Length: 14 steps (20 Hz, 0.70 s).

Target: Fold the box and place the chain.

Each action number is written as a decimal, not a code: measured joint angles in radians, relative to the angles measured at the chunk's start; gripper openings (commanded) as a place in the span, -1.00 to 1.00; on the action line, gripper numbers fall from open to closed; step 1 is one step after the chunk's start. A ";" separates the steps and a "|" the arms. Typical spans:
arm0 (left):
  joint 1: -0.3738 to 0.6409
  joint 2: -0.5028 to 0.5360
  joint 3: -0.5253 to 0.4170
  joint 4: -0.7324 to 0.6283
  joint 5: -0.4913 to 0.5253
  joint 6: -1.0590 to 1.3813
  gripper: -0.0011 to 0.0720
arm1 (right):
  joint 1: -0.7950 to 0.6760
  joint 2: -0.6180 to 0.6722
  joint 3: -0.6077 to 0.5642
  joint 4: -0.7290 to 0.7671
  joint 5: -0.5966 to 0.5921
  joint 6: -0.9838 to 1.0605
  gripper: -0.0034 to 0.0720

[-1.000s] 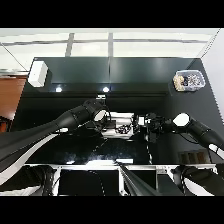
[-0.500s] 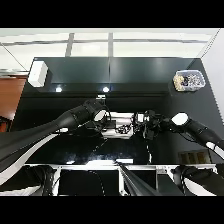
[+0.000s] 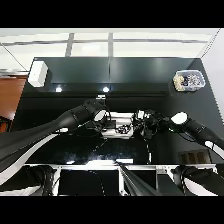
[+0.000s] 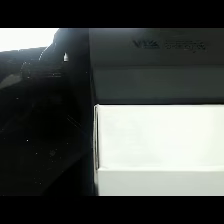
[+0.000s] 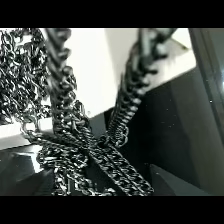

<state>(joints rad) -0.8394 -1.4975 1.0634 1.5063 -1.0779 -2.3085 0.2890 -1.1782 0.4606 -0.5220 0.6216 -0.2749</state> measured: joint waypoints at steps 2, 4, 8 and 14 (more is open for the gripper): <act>0.000 0.000 0.000 0.000 0.000 0.000 -0.89 | 0.000 -0.004 0.001 0.002 0.001 0.006 0.16; 0.000 0.000 0.000 0.000 0.000 0.000 -0.89 | 0.000 -0.007 0.001 0.002 0.000 0.012 -0.87; 0.000 0.000 0.000 0.000 0.000 0.000 -0.89 | 0.000 -0.003 0.002 0.003 0.002 0.030 -0.87; 0.000 0.000 0.000 0.000 0.000 0.000 -0.89 | -0.002 0.083 0.013 -0.079 0.016 0.261 -0.87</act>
<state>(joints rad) -0.8394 -1.4975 1.0634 1.5063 -1.0779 -2.3085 0.2867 -1.0954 0.4736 -0.6010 0.6376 -0.0139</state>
